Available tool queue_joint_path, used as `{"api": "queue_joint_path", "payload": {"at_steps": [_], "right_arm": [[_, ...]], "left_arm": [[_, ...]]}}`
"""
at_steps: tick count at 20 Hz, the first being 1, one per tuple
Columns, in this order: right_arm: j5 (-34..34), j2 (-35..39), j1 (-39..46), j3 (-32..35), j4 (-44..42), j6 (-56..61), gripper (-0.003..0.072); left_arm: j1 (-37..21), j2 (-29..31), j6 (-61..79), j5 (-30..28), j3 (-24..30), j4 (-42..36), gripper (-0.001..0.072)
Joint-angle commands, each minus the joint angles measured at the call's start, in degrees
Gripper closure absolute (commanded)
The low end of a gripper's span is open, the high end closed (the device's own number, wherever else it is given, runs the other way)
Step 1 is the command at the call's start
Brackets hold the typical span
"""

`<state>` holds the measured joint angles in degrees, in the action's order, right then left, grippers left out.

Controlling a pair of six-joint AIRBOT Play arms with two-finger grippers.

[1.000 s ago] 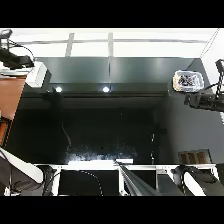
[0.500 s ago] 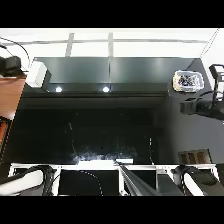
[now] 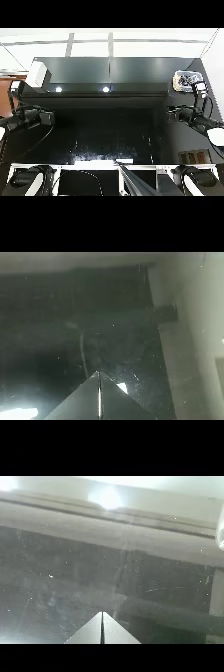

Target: Fold the box and place the chain.

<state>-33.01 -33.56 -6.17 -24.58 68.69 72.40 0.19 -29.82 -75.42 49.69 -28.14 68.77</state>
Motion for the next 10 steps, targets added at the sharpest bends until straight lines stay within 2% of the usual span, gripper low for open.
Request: {"api": "queue_joint_path", "payload": {"at_steps": [1, 10], "right_arm": [[1.99, 0.2, -0.37, 1.01, -0.09, -0.22, 0.0678], [1.99, 0.2, -0.37, 1.01, -0.09, -0.22, 0.0678]], "left_arm": [[0.81, 6.05, 0.04, -2.71, 4.42, -0.94, 0.0679], [0.81, 6.16, 0.04, -2.97, 4.44, -1.77, 0.068]]}}
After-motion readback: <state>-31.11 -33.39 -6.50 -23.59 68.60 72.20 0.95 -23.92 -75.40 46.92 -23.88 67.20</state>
